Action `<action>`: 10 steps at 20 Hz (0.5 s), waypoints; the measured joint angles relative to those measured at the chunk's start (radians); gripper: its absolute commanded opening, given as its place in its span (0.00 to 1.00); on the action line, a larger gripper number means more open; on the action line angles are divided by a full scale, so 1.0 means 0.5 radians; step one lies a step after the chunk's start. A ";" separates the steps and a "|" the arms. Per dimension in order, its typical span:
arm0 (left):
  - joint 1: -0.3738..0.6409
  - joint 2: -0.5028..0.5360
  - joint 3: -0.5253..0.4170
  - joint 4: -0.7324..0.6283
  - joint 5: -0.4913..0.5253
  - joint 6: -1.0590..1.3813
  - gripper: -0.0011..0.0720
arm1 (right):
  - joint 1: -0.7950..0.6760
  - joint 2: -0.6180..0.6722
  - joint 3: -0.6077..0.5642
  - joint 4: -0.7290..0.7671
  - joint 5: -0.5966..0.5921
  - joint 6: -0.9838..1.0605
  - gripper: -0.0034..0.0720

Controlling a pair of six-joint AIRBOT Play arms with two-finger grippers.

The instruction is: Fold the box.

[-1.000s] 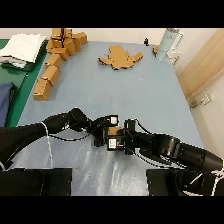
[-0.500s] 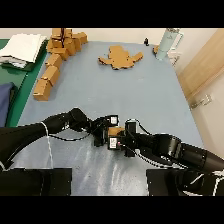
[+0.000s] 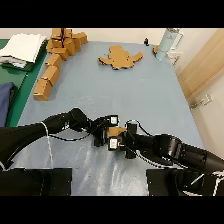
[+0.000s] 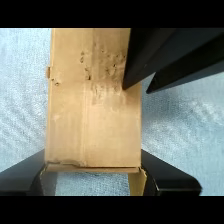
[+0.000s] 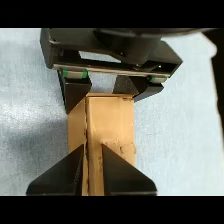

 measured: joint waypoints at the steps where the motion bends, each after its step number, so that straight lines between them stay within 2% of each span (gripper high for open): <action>1: 0.000 0.000 0.000 0.000 0.000 0.000 0.57 | -0.001 0.008 0.005 0.002 0.000 -0.002 0.27; 5: 0.000 0.000 0.000 0.000 0.000 0.000 0.57 | -0.001 0.051 0.025 0.006 0.008 -0.002 0.25; 6: 0.000 0.000 0.000 0.000 0.000 0.000 0.57 | -0.001 0.059 0.027 0.005 0.005 -0.002 0.09; 7: 0.000 0.000 0.000 0.000 0.000 0.000 0.57 | -0.002 0.063 0.029 0.005 0.005 -0.003 0.05; 10: 0.000 0.000 0.000 0.000 0.000 0.000 0.57 | -0.002 0.045 0.031 -0.002 -0.010 -0.003 0.05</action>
